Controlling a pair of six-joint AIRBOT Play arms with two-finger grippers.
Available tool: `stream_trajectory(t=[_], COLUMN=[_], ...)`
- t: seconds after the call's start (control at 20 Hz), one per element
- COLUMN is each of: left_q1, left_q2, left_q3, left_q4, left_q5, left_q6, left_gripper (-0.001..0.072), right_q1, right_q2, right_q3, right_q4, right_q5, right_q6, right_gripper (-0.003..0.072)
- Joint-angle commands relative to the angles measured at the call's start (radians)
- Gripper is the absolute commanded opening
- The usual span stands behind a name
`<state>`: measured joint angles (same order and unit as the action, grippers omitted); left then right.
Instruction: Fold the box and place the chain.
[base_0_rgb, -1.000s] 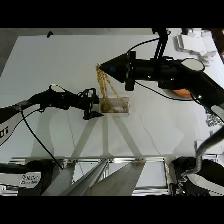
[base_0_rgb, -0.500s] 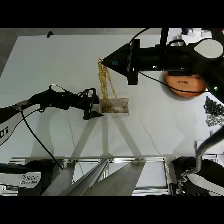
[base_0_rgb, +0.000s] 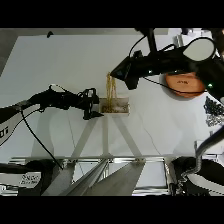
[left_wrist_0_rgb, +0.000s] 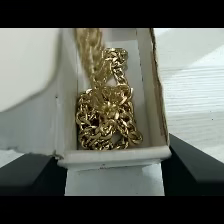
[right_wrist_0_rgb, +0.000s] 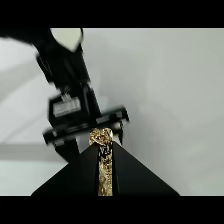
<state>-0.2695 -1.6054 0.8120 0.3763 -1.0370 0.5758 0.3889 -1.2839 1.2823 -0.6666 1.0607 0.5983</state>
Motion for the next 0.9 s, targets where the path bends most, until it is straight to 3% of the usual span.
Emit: stream_trajectory(t=[0.0,0.35,0.75,0.8,0.85], left_q1=[0.0,0.0,0.0,0.0,0.0], left_q2=[0.001,0.001,0.001,0.001,0.001], left_q3=[0.001,0.001,0.001,0.001,0.001], left_q4=[0.0,0.0,0.0,0.0,0.0], left_q5=[0.0,0.0,0.0,0.0,0.0], left_q6=[0.0,0.0,0.0,0.0,0.0], left_gripper=[0.0316,0.0316,0.0316,0.0316,0.0316], right_q1=[0.005,0.06,0.074,0.074,0.074], right_q2=[-0.074,-0.116,-0.115,-0.113,-0.108], right_q3=[-0.002,-0.085,-0.202,-0.202,-0.202], right_q4=[-0.12,-0.254,-0.261,-0.261,-0.261], right_q5=[0.054,0.064,-0.021,-0.018,-0.007], right_q6=[0.064,0.064,0.059,0.059,0.058], right_gripper=[0.0008,0.0008,0.0015,0.0101,0.0251])
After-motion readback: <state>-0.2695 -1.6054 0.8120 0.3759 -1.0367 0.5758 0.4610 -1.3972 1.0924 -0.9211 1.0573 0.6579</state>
